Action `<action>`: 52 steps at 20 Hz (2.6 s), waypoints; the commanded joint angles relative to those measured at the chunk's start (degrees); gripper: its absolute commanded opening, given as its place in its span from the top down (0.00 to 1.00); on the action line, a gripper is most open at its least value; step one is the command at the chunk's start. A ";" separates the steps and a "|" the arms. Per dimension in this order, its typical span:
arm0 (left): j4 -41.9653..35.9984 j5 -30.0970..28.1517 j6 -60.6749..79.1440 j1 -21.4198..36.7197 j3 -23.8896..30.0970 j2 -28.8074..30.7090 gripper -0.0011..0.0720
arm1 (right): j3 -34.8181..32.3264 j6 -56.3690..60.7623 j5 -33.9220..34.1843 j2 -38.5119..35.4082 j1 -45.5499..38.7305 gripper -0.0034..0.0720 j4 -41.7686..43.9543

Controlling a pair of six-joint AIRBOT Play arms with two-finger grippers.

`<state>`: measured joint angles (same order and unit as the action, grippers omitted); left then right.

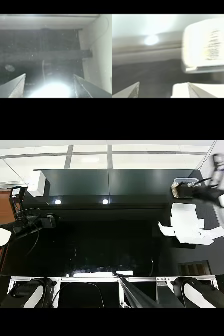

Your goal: Fold the box and place the chain.

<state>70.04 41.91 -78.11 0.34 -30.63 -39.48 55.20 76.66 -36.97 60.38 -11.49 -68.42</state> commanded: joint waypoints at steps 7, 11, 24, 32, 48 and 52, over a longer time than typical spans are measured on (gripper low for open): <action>-0.07 0.24 -0.28 0.04 0.00 -1.84 0.02 | 17.62 -0.81 -22.12 15.13 -33.79 0.01 -5.22; -0.04 0.35 -0.28 0.04 0.00 -1.84 0.02 | 17.62 -7.82 -29.81 20.94 -36.61 0.01 -3.58; -0.09 0.79 -0.28 0.04 0.00 -1.84 0.02 | 17.62 -16.00 -31.76 27.78 -36.61 0.01 -4.85; -1.18 1.07 -0.37 0.04 0.00 -1.84 0.02 | 17.57 -19.08 -40.65 32.59 -36.59 0.07 -4.48; -1.73 1.88 -0.35 0.04 0.00 -1.84 0.02 | 14.75 -20.39 -37.92 20.00 -16.96 0.93 14.01; -3.67 2.91 -0.31 -0.20 0.00 -1.90 0.02 | 5.51 -18.27 -31.52 13.84 -9.40 0.93 16.24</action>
<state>67.79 44.18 -78.46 0.30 -30.63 -41.30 66.37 57.08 -73.80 78.43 -26.24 -54.68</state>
